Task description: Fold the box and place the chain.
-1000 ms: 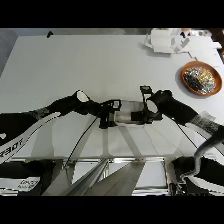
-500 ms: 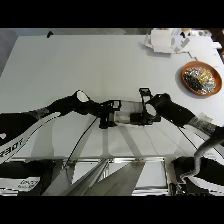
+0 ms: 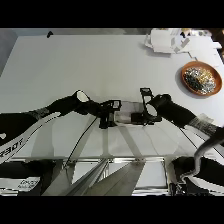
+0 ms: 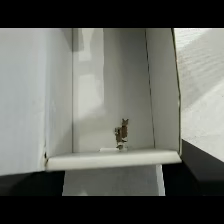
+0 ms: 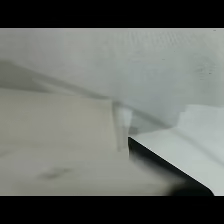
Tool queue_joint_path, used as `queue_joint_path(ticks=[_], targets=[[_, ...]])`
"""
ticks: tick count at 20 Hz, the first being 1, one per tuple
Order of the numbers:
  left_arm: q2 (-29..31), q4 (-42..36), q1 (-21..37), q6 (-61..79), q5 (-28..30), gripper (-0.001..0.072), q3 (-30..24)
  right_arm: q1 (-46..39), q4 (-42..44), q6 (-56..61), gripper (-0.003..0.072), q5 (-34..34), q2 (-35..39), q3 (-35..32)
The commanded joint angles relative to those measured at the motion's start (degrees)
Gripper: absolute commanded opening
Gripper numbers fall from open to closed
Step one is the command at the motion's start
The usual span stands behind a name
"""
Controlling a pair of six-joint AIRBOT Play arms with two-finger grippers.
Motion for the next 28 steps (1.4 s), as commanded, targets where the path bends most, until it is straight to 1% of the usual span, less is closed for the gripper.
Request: queue_joint_path(ticks=[1, 3, 4, 5, 6, 8, 10, 11, 13, 15, 17, 19, 21, 23, 25, 28], targets=[[0.0, -0.1, 0.0, -0.1, -0.1, 0.0211, 0.0, 0.0, -1.1, -3.5, 0.0345, 5.7, 4.5, 0.0], [0.0, -0.1, 0.0, -0.1, -0.1, 0.0211, 0.0, 0.0, -2.9, -6.8, 0.0346, 11.6, 9.5, 0.0], [0.0, -0.2, 0.0, -0.1, -0.1, 0.0211, 0.0, 0.0, -3.9, -8.0, 0.0353, 13.5, 12.1, 0.0], [0.0, -0.2, 0.0, -0.1, -0.1, 0.0211, 0.0, -0.4, -4.6, -9.5, 0.0416, 14.7, 14.8, 0.0], [0.0, -0.2, 0.0, -0.1, 0.0, 0.0211, 0.0, -1.3, -4.5, -11.6, 0.0438, 15.7, 17.1, 0.3], [0.0, -0.2, 0.0, -0.1, 0.0, 0.0211, 0.0, -4.7, -4.5, -16.8, 0.0437, 19.0, 19.9, 3.5], [0.0, -0.2, -0.1, -0.1, -0.1, 0.0211, 0.0, -11.5, -4.6, -23.8, 0.0431, 20.9, 19.7, 9.2], [0.0, -0.2, -0.1, -0.1, -0.1, 0.0211, 0.0, -16.1, -4.6, -28.0, 0.0390, 20.3, 19.0, 12.4], [0.0, -0.2, -0.1, -0.1, -0.1, 0.0211, 0.0, -27.2, -4.8, -34.4, 0.0390, 19.1, 16.1, 17.7], [0.0, -0.2, -0.1, -0.1, -0.1, 0.0211, 0.0, -38.7, -4.8, -40.8, 0.0390, 16.9, 11.2, 22.1], [0.0, -0.2, -0.1, -0.1, -0.1, 0.0211, 0.0, -49.0, -4.7, -43.6, 0.0390, 12.7, 4.6, 26.9], [0.0, -0.2, -0.1, -0.1, -0.1, 0.0211, 0.0, -56.8, -4.5, -44.3, 0.0390, 11.3, -3.7, 33.0], [0.0, -0.2, -0.1, -0.1, -0.1, 0.0211, 0.0, -61.7, -4.4, -45.4, 0.0390, 10.9, -11.8, 38.3], [0.0, -0.2, -0.1, -0.1, -0.1, 0.0211, 0.0, -64.3, -4.2, -46.2, 0.0390, 9.5, -18.0, 40.7], [0.0, -0.2, -0.1, -0.1, -0.1, 0.0211, 0.0, -65.0, -3.7, -48.1, 0.0390, 7.9, -21.9, 40.8], [0.0, -0.2, -0.1, -0.1, -0.1, 0.0211, 0.0, -64.8, -0.8, -49.2, 0.0388, 4.5, -24.8, 40.8]])
